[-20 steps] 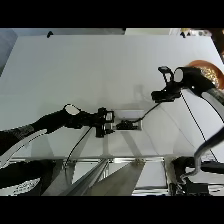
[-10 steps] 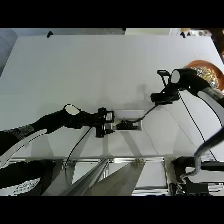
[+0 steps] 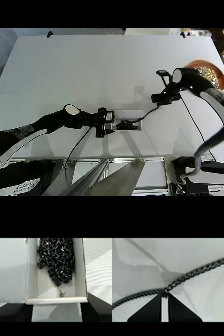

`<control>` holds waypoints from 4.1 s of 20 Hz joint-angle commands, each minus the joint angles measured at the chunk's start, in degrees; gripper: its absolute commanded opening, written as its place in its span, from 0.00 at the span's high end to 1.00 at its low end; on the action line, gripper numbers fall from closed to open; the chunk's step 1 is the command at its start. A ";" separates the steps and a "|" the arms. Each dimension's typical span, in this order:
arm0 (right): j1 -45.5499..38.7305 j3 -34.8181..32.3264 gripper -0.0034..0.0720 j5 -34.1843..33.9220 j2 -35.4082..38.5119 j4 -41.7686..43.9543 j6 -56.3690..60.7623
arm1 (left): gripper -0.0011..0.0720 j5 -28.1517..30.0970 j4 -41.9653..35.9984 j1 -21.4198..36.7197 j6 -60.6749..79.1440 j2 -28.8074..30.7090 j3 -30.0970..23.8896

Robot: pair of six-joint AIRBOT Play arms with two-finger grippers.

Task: Fold the box and place the chain.

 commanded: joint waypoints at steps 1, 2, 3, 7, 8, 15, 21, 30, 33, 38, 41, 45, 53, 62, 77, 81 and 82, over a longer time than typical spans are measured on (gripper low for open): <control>-0.02 0.07 0.93 2.47 7.32 0.90 -1.42 | 0.70 0.02 0.00 0.00 0.00 0.04 0.02; -0.02 0.07 0.93 2.91 10.34 2.67 -1.46 | 0.70 0.02 0.00 0.00 0.00 0.04 0.02; 0.00 0.07 0.93 3.15 13.16 4.02 -1.64 | 0.70 0.02 0.00 0.00 0.00 0.04 0.02; 0.46 0.07 0.93 5.88 24.70 9.40 -4.85 | 0.70 0.00 0.00 0.00 0.00 0.04 0.02; 1.03 0.07 0.93 6.45 27.47 9.35 -4.85 | 0.70 0.02 0.00 0.00 0.00 0.04 0.02; 10.47 0.07 0.93 12.81 40.00 9.64 -4.85 | 0.70 0.02 0.00 0.00 0.02 0.04 0.02; 17.44 0.04 0.93 11.78 43.01 15.50 -4.22 | 0.70 0.02 0.00 0.00 0.02 0.04 0.02; 26.12 -2.32 0.93 -4.96 42.62 15.52 -4.24 | 0.70 0.00 0.00 0.00 0.00 0.04 0.02; 28.11 -5.31 0.93 -5.57 40.41 15.23 -4.24 | 0.70 0.02 0.02 0.00 0.00 0.04 0.02; 32.96 -13.03 0.93 -13.60 36.06 15.23 -4.42 | 0.70 0.02 0.00 0.00 0.02 0.04 0.02; 35.52 -16.61 0.93 -16.96 32.57 15.19 -4.37 | 0.70 0.02 0.02 0.00 0.02 0.04 0.02; 36.41 -18.38 0.93 -17.90 26.58 15.13 -4.35 | 0.70 0.02 0.00 0.00 0.00 0.04 0.02; 36.39 -12.94 0.59 -9.33 27.65 7.65 -4.46 | 0.70 0.00 0.00 0.00 0.02 0.04 0.02; 21.05 -11.30 0.74 6.51 35.41 -6.51 -30.45 | 0.70 0.02 0.02 0.00 0.02 0.04 0.02; 8.48 -17.66 0.54 0.55 19.87 18.21 -72.63 | 0.70 0.04 0.00 0.00 0.02 0.04 0.02; 8.33 -21.86 0.60 -6.21 19.87 22.93 -81.29 | 0.70 0.02 0.00 0.00 0.02 0.04 0.02; 8.33 -22.56 0.65 -6.86 19.87 23.12 -82.27 | 0.70 0.00 0.00 0.00 0.02 0.04 0.02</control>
